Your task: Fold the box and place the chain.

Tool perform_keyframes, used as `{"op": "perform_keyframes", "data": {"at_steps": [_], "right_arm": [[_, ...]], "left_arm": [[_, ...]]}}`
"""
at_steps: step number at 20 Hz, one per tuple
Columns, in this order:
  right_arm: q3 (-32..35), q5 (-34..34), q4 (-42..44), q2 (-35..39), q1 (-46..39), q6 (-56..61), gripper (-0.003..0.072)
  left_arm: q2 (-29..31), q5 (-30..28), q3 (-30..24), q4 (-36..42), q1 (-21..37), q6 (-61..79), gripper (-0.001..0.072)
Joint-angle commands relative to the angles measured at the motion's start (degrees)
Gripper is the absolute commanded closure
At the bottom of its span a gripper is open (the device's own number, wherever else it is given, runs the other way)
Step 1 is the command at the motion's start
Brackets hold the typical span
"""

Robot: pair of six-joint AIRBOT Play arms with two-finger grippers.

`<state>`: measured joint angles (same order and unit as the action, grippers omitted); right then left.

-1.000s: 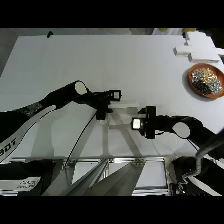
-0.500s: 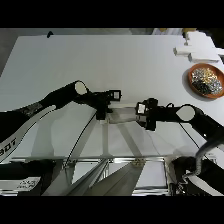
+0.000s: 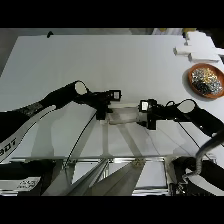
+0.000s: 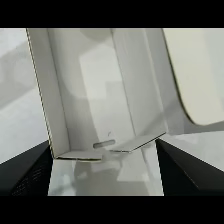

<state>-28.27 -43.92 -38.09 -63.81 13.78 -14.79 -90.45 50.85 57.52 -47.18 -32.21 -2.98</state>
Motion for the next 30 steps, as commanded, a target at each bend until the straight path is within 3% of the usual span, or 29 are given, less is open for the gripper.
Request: {"op": "perform_keyframes", "data": {"at_steps": [1, 26, 28, 30], "right_arm": [[-0.1, -0.6, 4.8, -2.5, -0.3, -5.7, 0.0004], [-0.4, -2.6, 8.1, -10.0, -0.3, -11.3, 0.0059], [-0.4, -2.6, 8.6, -10.0, -0.3, -11.3, 0.0174], [-0.4, -2.6, 8.6, -10.0, -0.3, -12.6, 0.0175]], "left_arm": [[0.0, 0.0, 0.0, 0.0, 0.0, 0.0, 0.0698], [0.0, 0.0, 0.0, 0.0, 0.0, 0.0, 0.0698], [0.0, 0.0, 0.0, 0.0, 0.0, 0.0, 0.0698], [0.0, 0.0, 0.0, 0.0, 0.0, 0.0, 0.0698]]}}
